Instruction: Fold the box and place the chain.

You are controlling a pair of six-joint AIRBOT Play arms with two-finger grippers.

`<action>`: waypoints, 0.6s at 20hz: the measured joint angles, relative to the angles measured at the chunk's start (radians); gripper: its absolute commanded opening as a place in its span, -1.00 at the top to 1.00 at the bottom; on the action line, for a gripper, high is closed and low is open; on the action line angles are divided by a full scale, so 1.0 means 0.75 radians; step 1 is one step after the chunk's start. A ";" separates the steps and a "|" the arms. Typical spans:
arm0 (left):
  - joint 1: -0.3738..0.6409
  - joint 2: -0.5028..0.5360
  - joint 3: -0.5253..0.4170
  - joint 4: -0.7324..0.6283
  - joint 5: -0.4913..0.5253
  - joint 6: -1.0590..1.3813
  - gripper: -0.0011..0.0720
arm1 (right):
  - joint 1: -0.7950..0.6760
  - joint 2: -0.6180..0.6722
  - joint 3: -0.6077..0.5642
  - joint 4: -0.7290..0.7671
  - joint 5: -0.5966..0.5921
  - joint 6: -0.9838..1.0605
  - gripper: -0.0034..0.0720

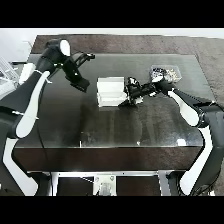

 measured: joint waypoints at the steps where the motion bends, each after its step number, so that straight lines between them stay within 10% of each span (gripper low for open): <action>1: 0.030 0.001 -0.020 -0.038 0.002 0.119 -1.00 | 0.000 0.000 0.000 0.000 0.000 0.000 -0.63; 12: 0.190 0.001 -0.515 -0.593 0.432 1.315 -0.98 | 0.000 0.000 0.000 0.000 0.001 0.000 -0.63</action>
